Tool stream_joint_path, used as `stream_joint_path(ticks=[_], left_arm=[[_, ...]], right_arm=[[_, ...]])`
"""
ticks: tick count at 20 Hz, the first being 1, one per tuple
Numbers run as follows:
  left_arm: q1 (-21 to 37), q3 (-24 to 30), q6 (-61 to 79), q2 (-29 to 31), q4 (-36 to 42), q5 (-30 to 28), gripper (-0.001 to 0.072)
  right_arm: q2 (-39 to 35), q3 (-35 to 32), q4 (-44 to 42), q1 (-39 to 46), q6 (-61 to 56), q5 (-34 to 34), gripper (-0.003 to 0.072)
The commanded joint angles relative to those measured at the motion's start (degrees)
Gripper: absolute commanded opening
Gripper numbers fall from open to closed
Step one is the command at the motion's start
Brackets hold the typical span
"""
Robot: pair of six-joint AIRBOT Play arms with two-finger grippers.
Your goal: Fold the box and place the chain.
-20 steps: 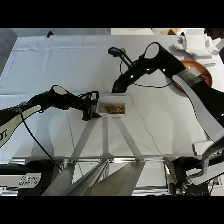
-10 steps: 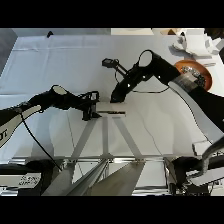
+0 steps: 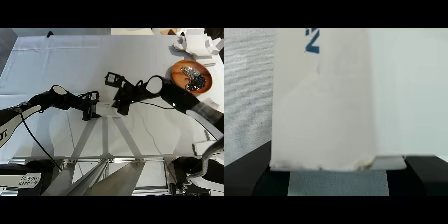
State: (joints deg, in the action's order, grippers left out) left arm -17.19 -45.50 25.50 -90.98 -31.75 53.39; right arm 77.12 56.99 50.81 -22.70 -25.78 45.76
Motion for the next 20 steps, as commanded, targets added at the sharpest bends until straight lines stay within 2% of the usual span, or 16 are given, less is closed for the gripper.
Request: stream_joint_path(ticks=[1,6,13,16,18,20], left_arm=[[-0.04,0.0,0.0,-0.02,0.0,-0.02,0.0275],[-0.04,0.0,0.0,-0.02,0.0,-0.02,0.0275],[-0.04,0.0,0.02,-0.02,0.0,-0.02,0.0275],[-0.04,0.0,0.0,-0.02,0.0,-0.02,0.0275],[-0.04,0.0,0.02,-0.02,0.0,-0.02,0.0275],[-0.04,0.0,0.0,-0.02,0.0,-0.02,0.0275]], right_arm=[[-3.48,-3.8,-0.22,-1.49,1.03,-5.22,0.0317],[-5.05,-6.54,-0.22,-2.19,3.28,-6.71,0.0317],[-4.96,-8.76,1.55,-2.16,5.53,-15.17,0.0316],[-4.96,-8.83,2.62,-2.19,5.53,-15.02,0.0313],[-4.96,-8.87,2.58,-2.19,5.51,-14.67,0.0263],[-4.96,-8.87,2.58,-2.19,5.51,-13.49,0.0255]])
